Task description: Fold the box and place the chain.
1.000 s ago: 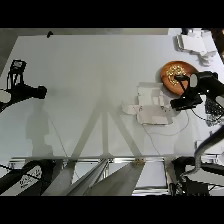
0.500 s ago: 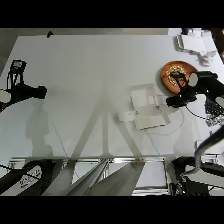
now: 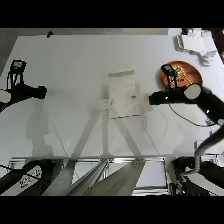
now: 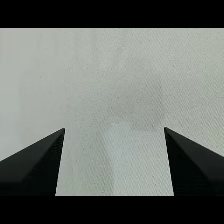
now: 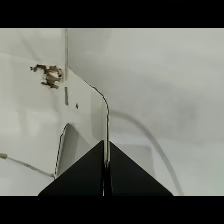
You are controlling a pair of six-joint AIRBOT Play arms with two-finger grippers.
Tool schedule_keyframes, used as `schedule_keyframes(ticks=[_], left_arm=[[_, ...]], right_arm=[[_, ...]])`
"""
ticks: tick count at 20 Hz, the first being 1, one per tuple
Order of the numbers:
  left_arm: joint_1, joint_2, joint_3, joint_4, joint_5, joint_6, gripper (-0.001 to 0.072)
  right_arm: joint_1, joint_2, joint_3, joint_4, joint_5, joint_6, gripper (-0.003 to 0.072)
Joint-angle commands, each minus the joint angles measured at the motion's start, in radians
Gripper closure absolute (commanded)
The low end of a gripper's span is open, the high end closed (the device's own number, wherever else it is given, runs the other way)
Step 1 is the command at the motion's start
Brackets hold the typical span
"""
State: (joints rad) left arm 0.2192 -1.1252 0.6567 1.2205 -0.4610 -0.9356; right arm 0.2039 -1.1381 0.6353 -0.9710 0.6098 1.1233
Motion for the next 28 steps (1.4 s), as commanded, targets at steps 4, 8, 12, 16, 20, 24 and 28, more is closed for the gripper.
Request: schedule_keyframes(ticks=[4,8,12,16,20,24,28], left_arm=[[0.0,0.0,0.0,0.0,0.0,0.0,0.001],[0.0,0.0,0.0,0.0,0.0,0.0,0.001],[0.0,0.0,0.0,0.0,0.0,0.0,0.001],[0.0,0.0,0.0,0.0,0.0,0.0,0.001],[0.0,0.0,0.0,-0.049,0.0,-0.015,0.0011],[0.0,0.0,0.0,-0.224,0.005,-0.014,0.0011],[-0.027,0.0,0.0,-0.259,-0.01,0.066,0.0012]], right_arm=[[0.337,0.025,-0.179,0.329,-0.543,-0.024,0.068],[0.385,0.025,-0.179,0.32,-0.591,-0.026,0.0678],[0.385,0.025,-0.179,0.281,-0.591,-0.097,0.0676],[0.385,0.025,-0.179,0.27,-0.541,-0.103,0.0676],[0.385,0.025,-0.179,0.27,-0.51,-0.103,0.0676],[0.385,0.025,-0.179,0.27,-0.513,-0.103,0.0676],[0.385,0.025,-0.179,0.27,-0.513,-0.103,0.0676]])
